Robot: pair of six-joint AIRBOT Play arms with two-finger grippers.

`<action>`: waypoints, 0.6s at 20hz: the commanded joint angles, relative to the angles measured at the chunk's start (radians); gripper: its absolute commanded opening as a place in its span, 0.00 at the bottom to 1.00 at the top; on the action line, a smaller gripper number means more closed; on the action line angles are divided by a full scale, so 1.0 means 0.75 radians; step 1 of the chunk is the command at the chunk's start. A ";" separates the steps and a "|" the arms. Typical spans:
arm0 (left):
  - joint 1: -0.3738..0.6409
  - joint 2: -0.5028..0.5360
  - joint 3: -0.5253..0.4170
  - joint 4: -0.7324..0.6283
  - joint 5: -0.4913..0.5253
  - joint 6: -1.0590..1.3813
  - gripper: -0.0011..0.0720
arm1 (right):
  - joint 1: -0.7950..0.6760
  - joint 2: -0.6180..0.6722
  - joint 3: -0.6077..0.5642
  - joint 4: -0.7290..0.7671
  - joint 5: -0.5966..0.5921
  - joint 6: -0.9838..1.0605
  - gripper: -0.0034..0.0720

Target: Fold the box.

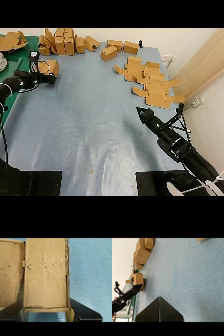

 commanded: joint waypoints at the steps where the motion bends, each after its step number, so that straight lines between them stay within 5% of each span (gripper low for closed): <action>1: 0.000 -0.001 0.002 0.000 -0.015 0.000 0.77 | 0.000 0.001 0.001 0.001 0.002 0.000 0.05; 5: 0.001 -0.001 0.002 0.000 -0.015 -0.001 0.78 | 0.000 0.001 0.001 0.001 0.001 0.001 0.05; 6: 0.000 -0.001 0.002 0.000 -0.015 -0.002 0.97 | 0.000 0.001 0.001 0.001 0.001 0.000 0.05; 12: 0.006 0.012 0.002 0.001 -0.070 -0.021 0.97 | 0.000 0.001 0.001 0.001 0.001 0.000 0.05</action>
